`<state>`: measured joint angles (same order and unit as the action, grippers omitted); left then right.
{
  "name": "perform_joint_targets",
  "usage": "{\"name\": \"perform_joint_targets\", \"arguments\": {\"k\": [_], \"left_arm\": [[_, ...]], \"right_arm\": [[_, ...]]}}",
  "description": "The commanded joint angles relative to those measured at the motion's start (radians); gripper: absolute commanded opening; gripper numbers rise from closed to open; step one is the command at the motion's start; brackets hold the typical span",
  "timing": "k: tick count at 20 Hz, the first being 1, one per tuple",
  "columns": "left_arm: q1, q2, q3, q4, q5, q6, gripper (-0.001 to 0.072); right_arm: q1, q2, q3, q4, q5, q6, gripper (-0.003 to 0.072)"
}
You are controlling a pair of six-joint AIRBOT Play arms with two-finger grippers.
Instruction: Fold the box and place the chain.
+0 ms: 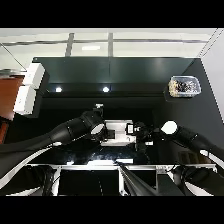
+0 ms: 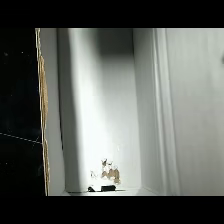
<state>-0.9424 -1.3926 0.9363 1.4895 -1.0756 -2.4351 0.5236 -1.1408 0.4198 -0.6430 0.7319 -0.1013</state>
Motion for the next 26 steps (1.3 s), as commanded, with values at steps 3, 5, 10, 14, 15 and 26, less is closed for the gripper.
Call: {"name": "perform_joint_targets", "arguments": {"k": [3, 5, 10, 14, 15, 26], "left_arm": [[0.0, -0.002, 0.001, 0.001, 0.002, -0.004, 0.0137], [0.0, -0.002, 0.001, -0.006, 0.014, -0.004, 0.0135], [-0.004, -0.002, 0.001, -0.011, 0.02, -0.004, 0.0028], [-0.005, -0.002, 0.001, -0.02, 0.02, -0.005, 0.0036], [-0.005, -0.002, 0.002, -0.034, 0.021, -0.006, 0.0103], [-0.002, -0.002, 0.001, -0.027, 0.02, -0.03, 0.0375]], "right_arm": [[0.0, -0.001, 0.0, 0.0, 0.0, 0.0, 0.0352], [0.0, -0.001, 0.0, 0.0, 0.0, 0.0, 0.0352], [0.0, 0.0, 0.0, 0.001, 0.0, 0.0, 0.0352], [0.0, 0.0, 0.0, 0.0, 0.0, 0.0, 0.0352], [0.0, 0.0, 0.0, 0.0, 0.0, 0.0, 0.0352], [0.0, 0.0, 0.0, 0.0, 0.0, 0.0, 0.0352]]}}
